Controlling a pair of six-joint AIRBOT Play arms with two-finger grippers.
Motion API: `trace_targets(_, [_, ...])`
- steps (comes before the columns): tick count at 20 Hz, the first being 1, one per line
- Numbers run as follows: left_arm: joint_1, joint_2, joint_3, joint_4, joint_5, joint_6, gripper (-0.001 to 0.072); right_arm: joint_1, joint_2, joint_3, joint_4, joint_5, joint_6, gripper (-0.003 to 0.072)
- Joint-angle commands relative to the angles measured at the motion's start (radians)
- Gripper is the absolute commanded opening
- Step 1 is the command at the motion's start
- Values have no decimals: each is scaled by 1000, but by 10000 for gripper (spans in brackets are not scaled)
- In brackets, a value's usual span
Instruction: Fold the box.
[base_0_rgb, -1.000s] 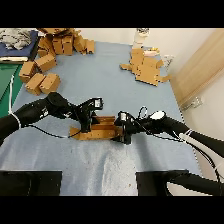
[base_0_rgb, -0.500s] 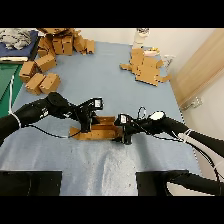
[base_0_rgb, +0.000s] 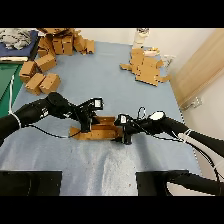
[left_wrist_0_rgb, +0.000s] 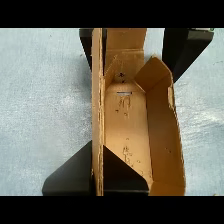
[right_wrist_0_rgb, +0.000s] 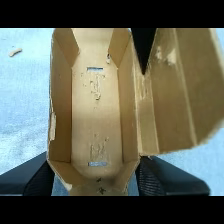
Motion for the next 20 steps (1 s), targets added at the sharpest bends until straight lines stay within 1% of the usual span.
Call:
trace_targets(1, [0,0,1,0,0,0,12,1,-6,0,0,-19,0,720])
trace_targets(3, [0,0,1,0,0,0,12,1,-10,0,0,-32,0,720])
trace_targets(20, [0,0,1,0,0,1,12,1,-12,0,0,-35,0,720])
